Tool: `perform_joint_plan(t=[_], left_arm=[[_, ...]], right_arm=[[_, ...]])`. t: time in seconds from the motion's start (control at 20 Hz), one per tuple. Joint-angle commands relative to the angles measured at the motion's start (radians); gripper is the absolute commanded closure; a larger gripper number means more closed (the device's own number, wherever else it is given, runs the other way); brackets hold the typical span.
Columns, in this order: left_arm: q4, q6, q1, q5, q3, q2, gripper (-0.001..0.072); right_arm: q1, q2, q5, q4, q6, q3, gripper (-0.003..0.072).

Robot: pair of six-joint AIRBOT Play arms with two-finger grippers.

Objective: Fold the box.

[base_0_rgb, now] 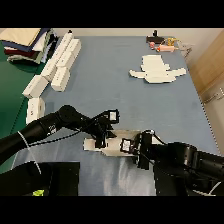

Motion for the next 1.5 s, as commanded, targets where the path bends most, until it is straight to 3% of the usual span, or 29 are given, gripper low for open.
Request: perform_joint_plan(t=[0.0,0.3,0.9,0.95,1.1,1.25,1.45], left_arm=[[0.000,0.000,0.000,0.000,0.000,0.000,0.0694],[0.000,0.000,0.000,0.000,0.000,0.000,0.0694],[0.000,0.000,0.000,0.000,0.000,0.000,0.0694],[0.000,0.000,0.000,0.000,0.000,0.000,0.0694],[0.000,0.000,0.000,0.000,0.000,0.000,0.0694],[0.000,0.000,0.000,0.000,0.000,0.000,0.0693],[0.000,0.000,0.000,0.000,0.000,0.000,0.0694]], right_arm=[[0.002,0.060,-0.052,-0.030,0.129,0.007,0.0038],[0.002,0.072,-0.140,-0.098,0.338,0.019,0.0038],[-0.006,0.071,-0.134,-0.172,0.318,0.034,-0.0002],[-0.026,0.071,-0.131,-0.161,0.272,0.031,-0.0034],[-0.119,0.071,-0.082,-0.029,0.034,0.024,-0.0034],[-0.270,0.071,-0.045,0.258,-0.350,0.023,-0.0034],[-0.516,0.031,-0.093,0.671,-0.893,0.023,-0.0034]])
